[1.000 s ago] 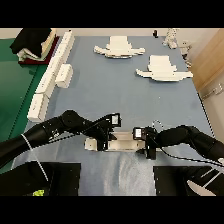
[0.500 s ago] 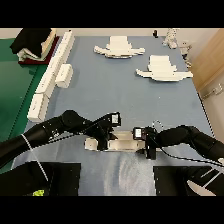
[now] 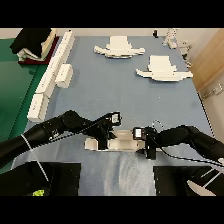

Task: Fold the box.

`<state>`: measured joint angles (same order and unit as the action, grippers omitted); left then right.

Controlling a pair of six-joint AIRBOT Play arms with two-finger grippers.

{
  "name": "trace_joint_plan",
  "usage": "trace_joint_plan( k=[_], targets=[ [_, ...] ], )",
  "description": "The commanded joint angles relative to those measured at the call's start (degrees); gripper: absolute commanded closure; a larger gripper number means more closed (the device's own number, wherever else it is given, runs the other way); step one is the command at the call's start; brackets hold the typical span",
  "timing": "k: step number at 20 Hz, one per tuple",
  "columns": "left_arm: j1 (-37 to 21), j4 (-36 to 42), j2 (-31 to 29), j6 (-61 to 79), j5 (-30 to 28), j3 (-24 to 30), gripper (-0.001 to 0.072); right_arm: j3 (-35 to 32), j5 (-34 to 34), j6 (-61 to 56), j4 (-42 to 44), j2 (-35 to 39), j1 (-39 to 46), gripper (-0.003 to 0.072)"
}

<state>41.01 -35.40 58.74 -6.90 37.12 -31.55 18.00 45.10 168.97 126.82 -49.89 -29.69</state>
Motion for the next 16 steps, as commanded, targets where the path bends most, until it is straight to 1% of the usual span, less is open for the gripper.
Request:
trace_joint_plan(
  k=[1,2,3,4,5,8,9,10,11,13,14,15,16],
  targets=[
    [0.0,-1.1,0.0,-0.7,-0.6,0.0,0.0691,0.0,0.0,0.0,0.0,0.0,-0.1,0.0136],
    [0.0,-1.1,0.0,-0.7,-0.6,0.0,0.0691,0.0,0.0,0.0,0.0,0.0,-0.1,0.0135],
    [0.0,-1.0,0.0,-0.7,-0.5,0.0,0.0598,0.0,0.0,0.0,0.0,0.0,-0.1,0.0135],
    [0.0,-1.0,0.0,-0.7,-0.5,0.0,0.0346,0.0,0.0,0.0,0.0,0.0,-0.1,0.0135],
    [0.0,-1.0,0.0,-0.7,-0.6,0.0,0.0278,0.0,0.0,0.0,0.0,0.0,-0.1,0.0135],
    [0.0,-1.6,-0.2,-2.2,-0.6,0.0,0.0277,0.0,0.0,0.0,0.0,0.0,-0.1,0.0136],
    [0.0,-4.2,-0.8,-5.5,-0.5,0.0,0.0277,0.0,0.0,0.0,0.0,0.0,-0.1,0.0135],
    [-0.1,-8.7,-2.0,-10.9,0.0,0.0,0.0277,0.0,0.0,0.0,0.0,0.0,-0.1,0.0135],
    [-0.3,-15.2,-3.9,-18.4,1.7,0.0,0.0277,0.0,0.0,0.0,0.0,0.0,-0.1,0.0135],
    [-1.7,-25.5,-8.7,-33.4,8.7,0.0,0.0278,0.0,0.0,0.0,0.0,0.0,-0.1,0.0136],
    [-2.8,-28.7,-11.5,-40.8,13.2,-0.2,0.0303,0.0,0.0,0.0,0.0,0.0,-0.1,0.0136],
    [-3.7,-29.8,-14.0,-46.5,17.7,-0.4,0.0512,0.0,0.0,0.0,0.0,0.0,-0.1,0.0135],
    [-4.3,-29.4,-16.2,-49.2,22.0,-0.6,0.0699,0.0,0.0,0.0,0.0,0.0,-0.1,0.0135]
  ],
)
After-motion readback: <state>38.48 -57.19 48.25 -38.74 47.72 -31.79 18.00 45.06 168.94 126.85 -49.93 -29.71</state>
